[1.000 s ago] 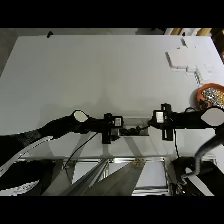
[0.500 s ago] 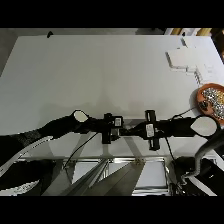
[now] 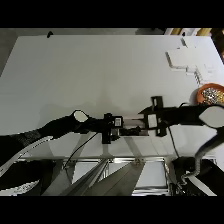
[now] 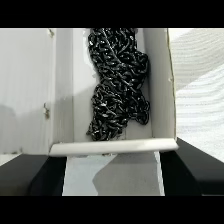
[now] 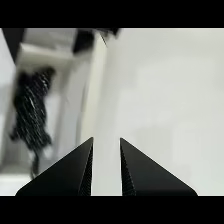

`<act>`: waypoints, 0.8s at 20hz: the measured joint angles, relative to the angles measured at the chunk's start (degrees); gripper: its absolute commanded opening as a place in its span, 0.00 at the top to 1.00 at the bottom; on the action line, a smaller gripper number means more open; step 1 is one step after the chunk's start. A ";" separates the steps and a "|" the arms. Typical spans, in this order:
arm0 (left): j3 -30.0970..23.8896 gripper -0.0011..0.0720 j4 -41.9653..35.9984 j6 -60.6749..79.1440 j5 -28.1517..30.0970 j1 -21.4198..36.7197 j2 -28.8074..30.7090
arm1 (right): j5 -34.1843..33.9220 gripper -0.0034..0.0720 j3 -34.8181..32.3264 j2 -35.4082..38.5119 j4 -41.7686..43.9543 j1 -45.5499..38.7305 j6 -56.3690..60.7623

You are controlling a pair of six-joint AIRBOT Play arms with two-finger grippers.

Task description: Fold the box and place the chain.

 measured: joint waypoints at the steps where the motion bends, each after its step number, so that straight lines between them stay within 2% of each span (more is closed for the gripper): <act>1: 0.00 0.51 0.00 0.00 0.00 0.00 0.00 | 0.70 0.69 0.74 -0.48 -2.21 -2.62 0.09; 6: 0.00 0.51 0.00 0.00 0.00 0.00 0.00 | 2.29 0.69 0.55 -4.70 -9.33 -11.45 1.49; 11: 0.00 0.51 0.00 0.00 0.00 0.00 0.00 | 2.01 0.69 -3.08 -9.38 -13.40 -13.42 1.53; 16: 0.00 0.51 0.00 0.00 0.00 0.00 0.00 | 1.09 0.69 -7.87 -12.94 -14.47 -13.84 -3.15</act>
